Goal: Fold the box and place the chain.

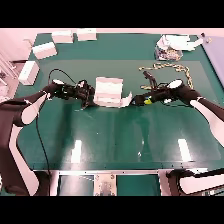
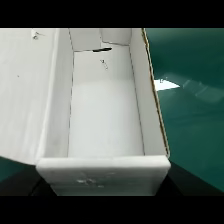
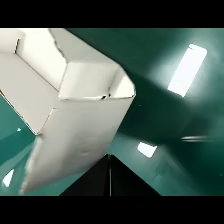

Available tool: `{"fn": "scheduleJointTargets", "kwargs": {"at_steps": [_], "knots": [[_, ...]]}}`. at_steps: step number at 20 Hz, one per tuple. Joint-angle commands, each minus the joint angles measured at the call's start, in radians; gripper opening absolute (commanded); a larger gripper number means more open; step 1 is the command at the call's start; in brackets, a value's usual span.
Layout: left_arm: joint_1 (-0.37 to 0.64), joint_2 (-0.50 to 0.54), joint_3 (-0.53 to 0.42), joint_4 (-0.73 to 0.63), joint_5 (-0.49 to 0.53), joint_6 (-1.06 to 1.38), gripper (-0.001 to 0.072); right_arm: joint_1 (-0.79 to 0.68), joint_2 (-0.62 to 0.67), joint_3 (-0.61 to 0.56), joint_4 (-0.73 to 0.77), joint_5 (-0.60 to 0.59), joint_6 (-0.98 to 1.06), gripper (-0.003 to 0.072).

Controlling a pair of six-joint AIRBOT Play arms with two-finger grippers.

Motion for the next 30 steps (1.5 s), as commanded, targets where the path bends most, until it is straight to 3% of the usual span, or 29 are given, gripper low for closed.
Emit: {"fn": "scheduleJointTargets", "kwargs": {"at_steps": [1, 13, 14, 15, 16, 23, 25, 30], "knots": [[0.001, 0.0, 0.0, 0.0, 0.0, 0.0, 0.0469, 0.045, -0.002, -0.018, -0.005, -0.11, 0.014, 0.0007], [0.001, 0.0, 0.0, 0.0, 0.0, 0.0, 0.0469, 0.07, 0.001, 0.056, 0.069, -0.048, 0.013, 0.001], [0.001, 0.0, 0.0, 0.0, 0.0, 0.0, 0.0469, 0.07, 0.001, 0.056, 0.069, -0.048, 0.013, 0.0045], [0.001, 0.0, 0.0, 0.0, 0.0, 0.0, 0.0469, 0.07, 0.001, 0.056, 0.069, -0.048, 0.013, 0.0178], [0.001, 0.0, 0.0, 0.0, 0.0, 0.0, 0.0469, 0.07, 0.001, 0.056, 0.069, -0.048, 0.013, 0.0205], [0.001, 0.0, 0.0, 0.0, 0.0, 0.0, 0.0469, 0.073, 0.001, 0.056, 0.122, -0.05, 0.013, 0.0201], [0.001, 0.0, 0.0, 0.0, 0.0, 0.0, 0.0469, 0.076, 0.0, 0.056, 0.122, -0.049, 0.014, 0.0237], [0.001, 0.0, 0.0, 0.0, 0.0, 0.0, 0.0469, 0.083, 0.0, 0.056, 0.111, -0.095, 0.04, 0.0246]]}}
